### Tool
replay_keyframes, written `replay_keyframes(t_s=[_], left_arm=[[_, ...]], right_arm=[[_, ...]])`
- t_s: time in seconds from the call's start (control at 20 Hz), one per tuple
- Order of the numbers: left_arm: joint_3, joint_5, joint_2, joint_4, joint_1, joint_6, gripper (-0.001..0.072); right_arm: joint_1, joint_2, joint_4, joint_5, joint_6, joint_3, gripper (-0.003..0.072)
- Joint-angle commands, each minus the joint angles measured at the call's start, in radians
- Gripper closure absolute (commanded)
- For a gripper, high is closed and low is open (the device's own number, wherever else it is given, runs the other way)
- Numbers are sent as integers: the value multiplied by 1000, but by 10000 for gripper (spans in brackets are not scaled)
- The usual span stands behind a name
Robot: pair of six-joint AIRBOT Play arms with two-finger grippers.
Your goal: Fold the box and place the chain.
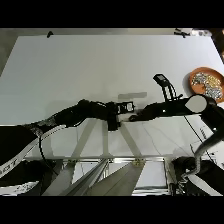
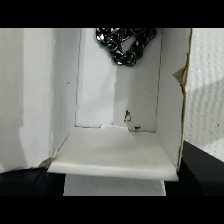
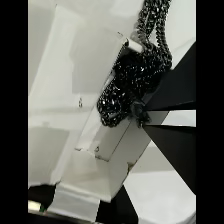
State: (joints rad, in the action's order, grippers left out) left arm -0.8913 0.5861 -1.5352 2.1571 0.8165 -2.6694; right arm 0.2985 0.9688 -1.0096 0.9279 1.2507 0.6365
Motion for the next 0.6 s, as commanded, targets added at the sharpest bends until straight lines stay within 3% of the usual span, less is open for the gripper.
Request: replay_keyframes(t_s=[0.0, 0.1, 0.25, 0.55], left_arm=[[0, 0, 1, 0, 0, 0, 365], [0, 0, 1, 0, 0, 0, 365], [0, 0, 1, 0, 0, 0, 365], [0, 0, 1, 0, 0, 0, 365]], right_arm=[[0, 56, -8, -13, 0, -2, 567], [0, 57, -9, -13, 0, -2, 563], [0, 49, -8, -3, -4, 0, 449], [-125, -49, -206, 135, 9, 10, 449]])
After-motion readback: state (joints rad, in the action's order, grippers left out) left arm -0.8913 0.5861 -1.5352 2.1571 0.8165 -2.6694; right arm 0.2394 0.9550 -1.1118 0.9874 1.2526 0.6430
